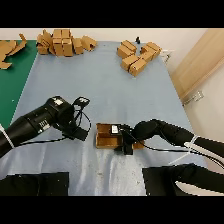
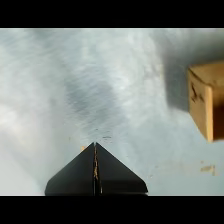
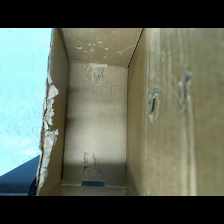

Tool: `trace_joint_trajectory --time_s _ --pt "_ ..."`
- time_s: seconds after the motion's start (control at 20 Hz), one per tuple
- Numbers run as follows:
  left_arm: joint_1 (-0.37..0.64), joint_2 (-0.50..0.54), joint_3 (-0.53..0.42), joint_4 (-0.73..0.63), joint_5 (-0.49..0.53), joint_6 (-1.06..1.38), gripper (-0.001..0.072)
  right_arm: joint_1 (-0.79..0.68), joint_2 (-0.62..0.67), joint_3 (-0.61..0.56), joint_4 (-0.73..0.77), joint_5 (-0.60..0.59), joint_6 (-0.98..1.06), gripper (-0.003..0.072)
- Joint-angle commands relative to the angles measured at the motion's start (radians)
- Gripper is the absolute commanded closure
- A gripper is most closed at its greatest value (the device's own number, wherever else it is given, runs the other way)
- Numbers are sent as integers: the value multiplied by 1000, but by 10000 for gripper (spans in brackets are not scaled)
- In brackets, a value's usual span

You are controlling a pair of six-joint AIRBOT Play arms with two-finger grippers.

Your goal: Fold the box.

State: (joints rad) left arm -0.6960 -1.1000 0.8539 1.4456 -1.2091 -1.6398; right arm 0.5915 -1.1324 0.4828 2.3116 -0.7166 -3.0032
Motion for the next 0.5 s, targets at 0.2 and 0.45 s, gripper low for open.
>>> trace_joint_trajectory --time_s 0.2,0.45 --pt "509 -169 -61 -946 318 1472 697 1 -1 0 -4 1 0 121" --pt "466 -271 -51 -999 371 1798 698 1 -1 0 -4 1 0 121"
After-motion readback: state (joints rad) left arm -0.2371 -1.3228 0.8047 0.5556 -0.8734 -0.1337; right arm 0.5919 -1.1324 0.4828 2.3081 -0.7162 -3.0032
